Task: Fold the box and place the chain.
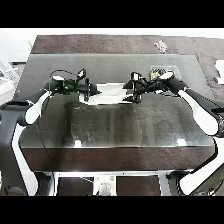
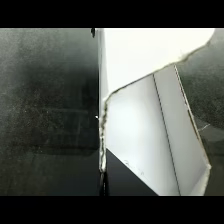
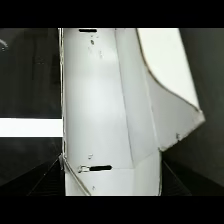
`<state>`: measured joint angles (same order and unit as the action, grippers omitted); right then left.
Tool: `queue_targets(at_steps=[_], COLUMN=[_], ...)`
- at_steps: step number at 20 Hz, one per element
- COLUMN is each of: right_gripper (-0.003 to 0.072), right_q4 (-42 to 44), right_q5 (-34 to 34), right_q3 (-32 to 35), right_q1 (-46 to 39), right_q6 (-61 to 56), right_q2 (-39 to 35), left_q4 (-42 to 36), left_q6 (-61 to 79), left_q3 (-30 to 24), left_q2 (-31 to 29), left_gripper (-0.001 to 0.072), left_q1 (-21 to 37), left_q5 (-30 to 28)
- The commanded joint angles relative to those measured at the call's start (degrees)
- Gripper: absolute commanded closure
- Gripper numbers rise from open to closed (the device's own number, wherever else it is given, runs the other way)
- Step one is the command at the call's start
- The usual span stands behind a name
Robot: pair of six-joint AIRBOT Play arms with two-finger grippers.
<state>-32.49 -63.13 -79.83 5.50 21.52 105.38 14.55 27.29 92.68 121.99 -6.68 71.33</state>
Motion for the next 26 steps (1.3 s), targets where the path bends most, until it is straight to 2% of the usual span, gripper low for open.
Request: queue_targets(at_steps=[1, 13, 26], right_gripper=[0.0003, 0.0003, 0.0003], right_q4=[0.13, 3.17, 3.67], right_q5=[-1.49, -2.6, -4.44], right_q3=[-0.13, -5.03, -5.81], right_q1=[0.57, 1.6, 1.79], right_q6=[0.0, 1.68, 4.5], right_q2=[1.03, 6.58, 9.07], left_q4=[0.0, 0.0, 0.0], left_q6=[0.02, 0.02, 0.02], left_q3=[0.04, 0.04, 0.04], left_q2=[-0.02, -0.04, -0.04], left_gripper=[0.0688, 0.0687, 0.0688], left_q1=[0.0, 0.0, 0.0], left_q5=[-0.02, 0.0, 0.0])
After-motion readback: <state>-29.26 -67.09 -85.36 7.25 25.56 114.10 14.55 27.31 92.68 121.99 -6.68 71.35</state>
